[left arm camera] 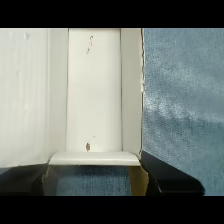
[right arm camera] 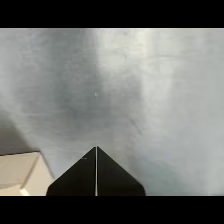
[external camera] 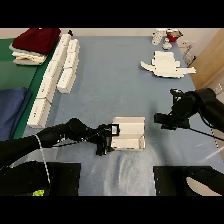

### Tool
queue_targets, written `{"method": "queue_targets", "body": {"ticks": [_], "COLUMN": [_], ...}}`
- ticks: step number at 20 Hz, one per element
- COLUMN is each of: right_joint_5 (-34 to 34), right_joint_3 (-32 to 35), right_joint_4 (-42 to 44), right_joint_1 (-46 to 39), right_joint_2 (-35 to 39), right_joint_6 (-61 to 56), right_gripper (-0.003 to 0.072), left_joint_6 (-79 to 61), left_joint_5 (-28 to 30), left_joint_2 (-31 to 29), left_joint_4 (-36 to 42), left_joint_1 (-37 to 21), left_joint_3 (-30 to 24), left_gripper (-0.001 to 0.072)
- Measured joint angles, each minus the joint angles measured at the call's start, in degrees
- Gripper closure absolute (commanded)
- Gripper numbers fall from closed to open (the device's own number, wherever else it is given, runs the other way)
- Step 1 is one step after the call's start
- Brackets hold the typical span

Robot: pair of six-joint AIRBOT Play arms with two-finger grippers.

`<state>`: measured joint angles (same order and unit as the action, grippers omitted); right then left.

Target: Fold the box.

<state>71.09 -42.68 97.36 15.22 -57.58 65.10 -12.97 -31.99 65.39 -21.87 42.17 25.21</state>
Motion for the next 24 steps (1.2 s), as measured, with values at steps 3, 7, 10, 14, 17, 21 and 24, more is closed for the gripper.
{"method": "queue_targets", "body": {"ticks": [3,7,10,14,17,21,24], "right_joint_5": [-3.61,-1.14,2.89,6.97,8.09,6.03,1.88], "right_joint_3": [0.33,0.35,0.39,1.07,2.75,6.47,9.31], "right_joint_4": [18.64,39.74,47.39,50.88,51.41,49.29,45.70], "right_joint_1": [-9.09,-13.18,-12.48,-9.68,-7.93,-5.79,-3.28], "right_joint_2": [-6.14,-15.89,-19.61,-19.85,-17.44,-11.69,-6.47], "right_joint_6": [16.17,36.37,46.12,53.72,57.24,60.74,62.47], "right_gripper": [0.0681,0.0681,0.0681,0.0682,0.0682,0.0682,0.0682], "left_joint_6": [0.00,0.00,0.00,0.00,0.00,-0.02,-0.02], "left_joint_5": [0.00,0.02,0.02,0.02,0.02,0.02,0.02], "left_joint_2": [0.02,0.02,0.02,0.00,0.02,0.00,0.02], "left_joint_4": [0.00,0.00,0.00,0.00,-0.02,-0.02,-0.02], "left_joint_1": [0.00,0.00,0.00,0.00,0.00,0.00,0.00], "left_joint_3": [0.00,0.00,0.00,0.00,0.00,0.00,0.00], "left_gripper": [0.0175,0.0175,0.0175,0.0175,0.0175,0.0175,0.0175]}}
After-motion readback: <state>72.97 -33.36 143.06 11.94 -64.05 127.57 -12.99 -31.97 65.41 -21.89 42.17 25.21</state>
